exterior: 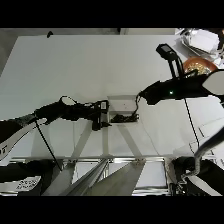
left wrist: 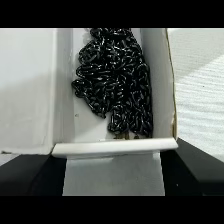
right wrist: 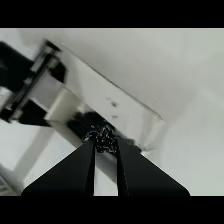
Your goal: Fold the box and place the chain.
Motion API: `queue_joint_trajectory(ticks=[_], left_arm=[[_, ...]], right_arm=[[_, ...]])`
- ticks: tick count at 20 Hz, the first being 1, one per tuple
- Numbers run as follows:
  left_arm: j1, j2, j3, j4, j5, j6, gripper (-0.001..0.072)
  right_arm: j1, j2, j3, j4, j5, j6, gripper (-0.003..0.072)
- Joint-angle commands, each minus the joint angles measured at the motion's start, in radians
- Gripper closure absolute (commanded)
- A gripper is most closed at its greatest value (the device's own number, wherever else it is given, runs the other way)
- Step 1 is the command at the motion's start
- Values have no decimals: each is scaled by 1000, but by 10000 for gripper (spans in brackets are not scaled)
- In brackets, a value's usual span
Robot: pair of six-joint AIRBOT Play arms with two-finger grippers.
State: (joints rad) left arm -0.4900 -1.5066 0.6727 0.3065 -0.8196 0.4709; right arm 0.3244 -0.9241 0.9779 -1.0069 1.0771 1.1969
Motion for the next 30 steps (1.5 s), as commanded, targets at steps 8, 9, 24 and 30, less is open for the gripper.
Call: queue_joint_trajectory(ticks=[8, 9, 24, 30], left_arm=[[0, 1, 1, 0, 0, 0, 501], [0, 1, 1, 0, 0, 0, 501], [0, 1, 1, 0, 0, 0, 501], [0, 1, 1, 0, 0, 0, 501]], right_arm=[[126, -123, -76, 4, -95, -71, 667], [145, -164, -76, -31, -105, -70, 666], [0, -167, -72, -254, 85, -141, 381], [-39, -194, -115, -218, 146, -809, 395]])
